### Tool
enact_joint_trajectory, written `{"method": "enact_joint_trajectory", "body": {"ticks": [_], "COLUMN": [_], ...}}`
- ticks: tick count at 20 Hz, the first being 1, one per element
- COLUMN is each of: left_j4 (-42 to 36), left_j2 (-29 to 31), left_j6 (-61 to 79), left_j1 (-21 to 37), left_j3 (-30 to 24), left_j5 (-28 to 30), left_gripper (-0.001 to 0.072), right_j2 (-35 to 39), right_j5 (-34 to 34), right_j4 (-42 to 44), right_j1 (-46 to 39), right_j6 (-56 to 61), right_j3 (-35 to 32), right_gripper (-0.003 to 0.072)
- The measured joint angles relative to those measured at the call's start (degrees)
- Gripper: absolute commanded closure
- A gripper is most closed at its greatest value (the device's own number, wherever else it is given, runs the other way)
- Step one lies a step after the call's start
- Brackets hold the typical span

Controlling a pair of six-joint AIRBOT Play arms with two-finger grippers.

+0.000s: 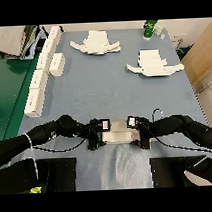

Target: Fold the box.

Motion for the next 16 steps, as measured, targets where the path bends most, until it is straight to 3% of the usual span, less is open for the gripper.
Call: {"method": "enact_joint_trajectory", "body": {"ticks": [5, 13, 14, 16], "left_j4": [0.0, 0.0, 0.0, 0.0], "left_j2": [0.0, 0.0, 0.0, 0.0], "left_j6": [-0.1, -0.1, -0.1, -0.1], "left_j1": [0.0, 0.0, 0.0, 0.0], "left_j3": [0.0, 0.0, 0.0, 0.0], "left_j5": [0.0, 0.0, 0.0, 0.0], "left_gripper": [0.0257, 0.0258, 0.0258, 0.0258], "right_j2": [5.0, 19.8, 21.7, 24.5], "right_j5": [-2.4, -18.8, -20.7, -22.8], "right_j4": [-6.7, -15.0, -15.0, -12.7], "right_j1": [0.0, 0.0, 0.0, 0.0], "right_j6": [10.6, 31.6, 35.8, 44.2], "right_j3": [0.0, 1.4, 2.0, 3.1], "right_gripper": [-0.0034, -0.0025, 0.0018, 0.0433]}}
